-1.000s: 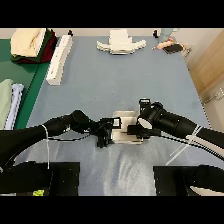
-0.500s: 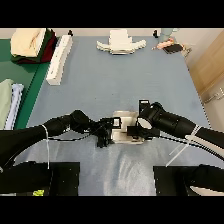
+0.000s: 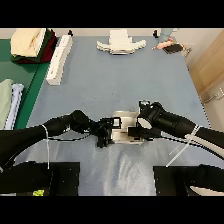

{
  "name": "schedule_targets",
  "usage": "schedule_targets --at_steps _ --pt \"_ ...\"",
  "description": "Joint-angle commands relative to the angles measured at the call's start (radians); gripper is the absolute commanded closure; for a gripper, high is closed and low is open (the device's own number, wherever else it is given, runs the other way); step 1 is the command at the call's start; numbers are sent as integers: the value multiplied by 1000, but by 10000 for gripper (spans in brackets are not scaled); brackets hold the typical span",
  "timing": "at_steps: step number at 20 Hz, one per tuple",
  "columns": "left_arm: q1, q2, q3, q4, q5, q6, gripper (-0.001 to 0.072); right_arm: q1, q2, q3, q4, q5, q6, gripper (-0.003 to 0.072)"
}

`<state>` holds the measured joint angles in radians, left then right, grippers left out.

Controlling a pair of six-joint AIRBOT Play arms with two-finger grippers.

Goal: Fold the box.

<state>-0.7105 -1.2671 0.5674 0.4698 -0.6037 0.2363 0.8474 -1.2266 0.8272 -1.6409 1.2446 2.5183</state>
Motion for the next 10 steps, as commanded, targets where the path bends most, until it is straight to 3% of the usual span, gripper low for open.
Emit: schedule_targets --at_steps 1,6,10 --pt "0 1 0 1 0 2 245 0 11 1 -3 4 -19 336" --pt "0 1 0 1 0 2 245 0 120 14 -2 5 -23 336" --pt "0 1 0 1 0 2 245 -19 297 33 -14 5 -23 354"
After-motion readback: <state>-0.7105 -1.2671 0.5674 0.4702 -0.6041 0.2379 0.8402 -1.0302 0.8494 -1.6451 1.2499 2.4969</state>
